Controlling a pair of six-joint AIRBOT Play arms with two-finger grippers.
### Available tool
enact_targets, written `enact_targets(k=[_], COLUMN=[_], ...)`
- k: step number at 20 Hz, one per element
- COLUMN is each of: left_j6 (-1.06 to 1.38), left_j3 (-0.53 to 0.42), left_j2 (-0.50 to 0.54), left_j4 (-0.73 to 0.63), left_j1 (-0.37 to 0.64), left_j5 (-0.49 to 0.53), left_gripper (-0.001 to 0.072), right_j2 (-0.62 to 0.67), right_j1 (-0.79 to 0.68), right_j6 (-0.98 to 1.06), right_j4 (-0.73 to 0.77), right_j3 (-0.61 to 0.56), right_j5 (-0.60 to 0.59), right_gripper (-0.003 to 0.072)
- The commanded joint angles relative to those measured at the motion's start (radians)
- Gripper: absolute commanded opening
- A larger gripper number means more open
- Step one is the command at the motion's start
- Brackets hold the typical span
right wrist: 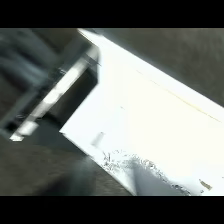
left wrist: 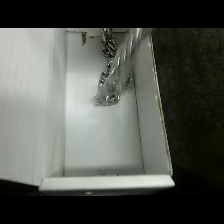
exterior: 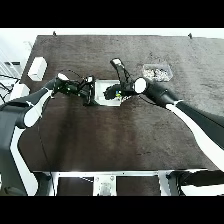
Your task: Fold the box and place the chain.
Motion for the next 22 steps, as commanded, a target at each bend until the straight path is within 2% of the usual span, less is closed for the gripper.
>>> enact_targets(k=[1, 5, 9, 13, 14, 18, 22], left_j6=[0.0, 0.0, 0.0, 0.0, 0.0, 0.0, 0.0], left_j3=[0.0, 0.0, 0.0, 0.0, 0.0, 0.0, 0.0], left_j2=[0.0, 0.0, 0.0, 0.0, 0.0, 0.0, 0.0], left_j4=[0.0, 0.0, 0.0, 0.0, 0.0, 0.0, 0.0], left_j1=[0.0, 0.0, 0.0, 0.0, 0.0, 0.0, 0.0], left_j5=[0.0, 0.0, 0.0, 0.001, 0.0, 0.001, 0.001], left_gripper=[0.0528, 0.0528, 0.0528, 0.0528, 0.0528, 0.0528, 0.0528], right_j2=[-0.004, 0.158, 0.204, 0.121, 0.086, -0.051, -0.153], right_j1=[-0.017, -0.115, -0.349, -0.513, -0.524, -0.517, -0.496], right_j6=[-0.018, -0.018, 0.114, 0.198, 0.197, 0.196, 0.114], right_j4=[0.005, -0.115, -0.163, -0.099, -0.075, -0.056, 0.037], right_j3=[-0.009, -0.009, -0.047, -0.083, -0.083, -0.061, -0.008], right_j5=[0.002, 0.064, 0.074, -0.007, -0.033, -0.06, -0.061], right_gripper=[0.0424, 0.0425, 0.0439, 0.0455, 0.0503, 0.0505, 0.0497])
